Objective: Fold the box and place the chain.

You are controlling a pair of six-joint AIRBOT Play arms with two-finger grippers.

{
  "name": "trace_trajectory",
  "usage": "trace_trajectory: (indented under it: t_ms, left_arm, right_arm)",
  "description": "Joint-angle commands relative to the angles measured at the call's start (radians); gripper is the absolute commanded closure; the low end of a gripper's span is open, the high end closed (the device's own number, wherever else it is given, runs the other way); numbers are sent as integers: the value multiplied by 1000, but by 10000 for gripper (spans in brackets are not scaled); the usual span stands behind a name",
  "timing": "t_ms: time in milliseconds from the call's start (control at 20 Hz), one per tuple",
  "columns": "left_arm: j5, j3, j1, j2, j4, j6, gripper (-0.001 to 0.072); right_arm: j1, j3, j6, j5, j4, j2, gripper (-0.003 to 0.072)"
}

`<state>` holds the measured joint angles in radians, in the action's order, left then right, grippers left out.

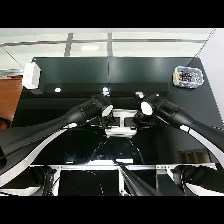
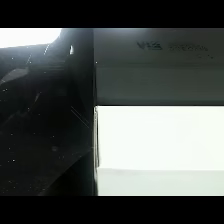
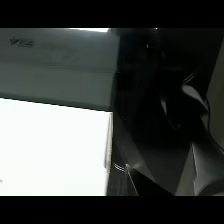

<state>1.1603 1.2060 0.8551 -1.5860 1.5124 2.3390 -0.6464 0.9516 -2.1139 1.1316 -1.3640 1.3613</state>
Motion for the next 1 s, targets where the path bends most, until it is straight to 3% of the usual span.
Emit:
trace_trajectory:
  t_ms: [0,350,400,550,850,900,950]
  left_arm:
    - [-1,1,0,0,-3,-1,685]
    - [-1,1,0,0,-3,-1,685]
    - [-1,1,0,0,-3,-1,685]
    - [-1,1,-1,0,-3,-1,685]
    - [-1,1,-1,0,-3,-1,685]
    - [-1,1,-1,0,-3,-1,685]
    - [-1,1,-1,0,-3,-1,684]
  right_arm:
    - [-18,2,-7,-2,1,27,379]
    - [-16,2,-12,-4,-2,43,385]
    - [-16,2,-11,-7,-2,47,573]
    - [-16,2,-23,-17,1,48,676]
    - [-14,2,-23,-14,2,48,672]
    - [-14,2,-23,-14,2,48,659]
    - [-14,2,-23,-14,2,48,592]
